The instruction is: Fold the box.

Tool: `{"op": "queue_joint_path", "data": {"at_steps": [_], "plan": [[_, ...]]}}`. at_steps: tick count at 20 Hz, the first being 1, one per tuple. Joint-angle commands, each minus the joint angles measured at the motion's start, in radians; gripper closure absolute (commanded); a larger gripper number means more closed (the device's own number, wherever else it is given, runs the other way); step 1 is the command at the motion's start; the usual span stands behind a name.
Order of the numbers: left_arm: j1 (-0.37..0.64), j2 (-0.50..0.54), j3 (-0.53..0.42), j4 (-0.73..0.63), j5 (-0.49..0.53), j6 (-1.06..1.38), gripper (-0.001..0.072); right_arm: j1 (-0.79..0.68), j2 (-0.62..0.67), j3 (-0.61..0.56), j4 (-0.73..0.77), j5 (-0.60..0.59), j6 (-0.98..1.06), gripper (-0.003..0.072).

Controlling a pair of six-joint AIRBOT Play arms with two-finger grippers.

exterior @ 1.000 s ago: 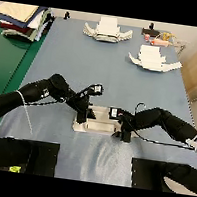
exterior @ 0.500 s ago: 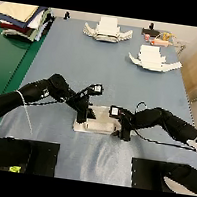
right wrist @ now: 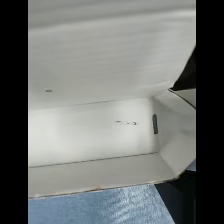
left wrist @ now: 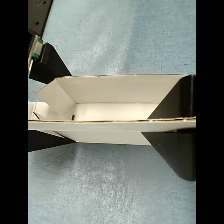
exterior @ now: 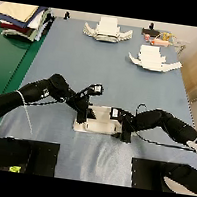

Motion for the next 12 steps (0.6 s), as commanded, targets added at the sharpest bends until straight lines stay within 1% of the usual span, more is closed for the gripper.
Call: {"op": "queue_joint_path", "data": {"at_steps": [1,2,3,7,12], "plan": [[0.001,0.000,0.000,0.000,0.000,0.000,0.0695,0.001,-0.001,-0.004,-0.003,-0.008,0.002,0.0048],[0.001,0.000,0.000,0.000,0.000,0.000,0.0695,0.001,-0.001,-0.004,-0.003,-0.010,0.001,0.0189],[0.001,0.000,0.000,0.000,0.000,0.000,0.0695,0.006,-0.001,-0.004,-0.004,-0.012,0.001,0.0241],[0.001,0.000,0.000,0.000,0.000,0.000,0.0694,0.042,-0.005,-0.004,-0.014,-0.009,0.001,0.0241],[0.001,0.000,0.000,0.000,0.000,0.000,0.0695,0.042,-0.006,-0.004,-0.039,0.000,0.010,0.0241]]}}
